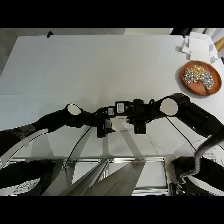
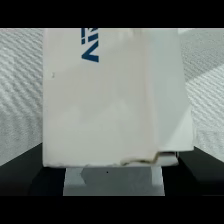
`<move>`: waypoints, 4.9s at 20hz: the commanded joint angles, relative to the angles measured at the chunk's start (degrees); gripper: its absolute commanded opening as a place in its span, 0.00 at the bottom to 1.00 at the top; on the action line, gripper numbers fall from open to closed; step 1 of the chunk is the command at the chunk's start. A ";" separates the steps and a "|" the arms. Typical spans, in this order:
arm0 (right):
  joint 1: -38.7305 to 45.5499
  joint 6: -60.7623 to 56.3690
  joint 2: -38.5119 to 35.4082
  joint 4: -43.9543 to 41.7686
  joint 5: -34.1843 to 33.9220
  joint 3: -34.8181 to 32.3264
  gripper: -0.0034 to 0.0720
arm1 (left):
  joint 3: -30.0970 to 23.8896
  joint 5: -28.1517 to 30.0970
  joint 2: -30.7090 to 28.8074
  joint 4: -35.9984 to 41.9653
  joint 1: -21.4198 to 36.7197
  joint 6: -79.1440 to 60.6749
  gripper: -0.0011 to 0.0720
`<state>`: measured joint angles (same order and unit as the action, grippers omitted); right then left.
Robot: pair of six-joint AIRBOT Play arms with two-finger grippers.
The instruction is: Fold the box and place the chain.
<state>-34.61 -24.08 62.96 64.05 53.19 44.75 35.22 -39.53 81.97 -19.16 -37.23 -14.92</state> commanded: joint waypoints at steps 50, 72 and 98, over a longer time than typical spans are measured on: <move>13.31 13.88 -6.05 -42.32 -1.03 -13.81 0.06 | 0.00 -0.17 -0.02 -0.11 0.00 -0.09 0.06; 10.99 15.80 0.02 -42.58 -1.75 -19.30 0.06 | 0.00 -0.17 -0.02 -0.11 0.00 -0.09 0.06; 12.13 -7.80 -20.04 -28.41 -9.92 -19.61 0.06 | 0.00 -0.17 -0.02 -0.11 0.00 -0.07 0.06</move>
<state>-23.24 -18.28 49.39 25.30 43.94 23.53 35.22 -39.72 81.97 -19.14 -37.28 -14.85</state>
